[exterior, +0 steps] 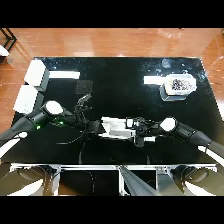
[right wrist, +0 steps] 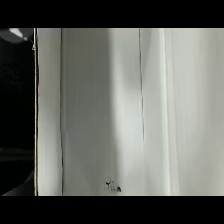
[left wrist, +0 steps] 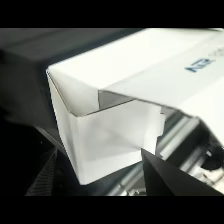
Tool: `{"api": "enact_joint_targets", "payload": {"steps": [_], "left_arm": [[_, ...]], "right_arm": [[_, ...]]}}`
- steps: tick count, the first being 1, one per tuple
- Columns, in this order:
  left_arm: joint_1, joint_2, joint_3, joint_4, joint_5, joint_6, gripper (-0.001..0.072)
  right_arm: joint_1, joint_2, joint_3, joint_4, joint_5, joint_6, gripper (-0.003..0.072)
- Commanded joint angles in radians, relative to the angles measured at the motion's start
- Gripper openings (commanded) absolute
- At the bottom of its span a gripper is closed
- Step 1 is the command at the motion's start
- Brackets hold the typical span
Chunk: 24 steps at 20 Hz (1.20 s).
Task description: Fold the box and place the chain.
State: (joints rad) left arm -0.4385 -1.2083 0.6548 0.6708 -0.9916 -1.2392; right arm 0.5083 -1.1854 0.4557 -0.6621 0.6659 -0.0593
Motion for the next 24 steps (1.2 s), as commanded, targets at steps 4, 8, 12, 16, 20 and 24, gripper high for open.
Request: {"api": "enact_joint_targets", "payload": {"steps": [4, 8, 12, 16, 20, 24], "left_arm": [[-0.147, 0.092, 0.000, 0.265, 0.193, -0.262, 0.0618], [-0.201, 0.092, -0.002, 0.287, 0.267, -0.292, 0.0617], [-0.229, 0.092, -0.002, 0.304, 0.305, -0.338, 0.0616], [-0.237, 0.092, -0.002, 0.327, 0.303, -0.393, 0.0616], [-0.240, 0.092, -0.002, 0.285, 0.295, -0.393, 0.0616], [-0.239, 0.092, -0.002, 0.282, 0.261, -0.393, 0.0616]], "right_arm": [[0.001, -0.001, 0.000, 0.000, -0.001, 0.001, 0.0295], [0.001, 0.000, 0.000, 0.000, -0.001, 0.001, 0.0295], [0.001, -0.001, 0.000, 0.000, -0.001, 0.001, 0.0295], [0.001, -0.001, 0.000, 0.000, -0.001, 0.001, 0.0295], [0.001, -0.001, 0.000, 0.000, -0.001, 0.001, 0.0295], [0.001, -0.001, 0.000, 0.000, -0.001, 0.001, 0.0295]]}}
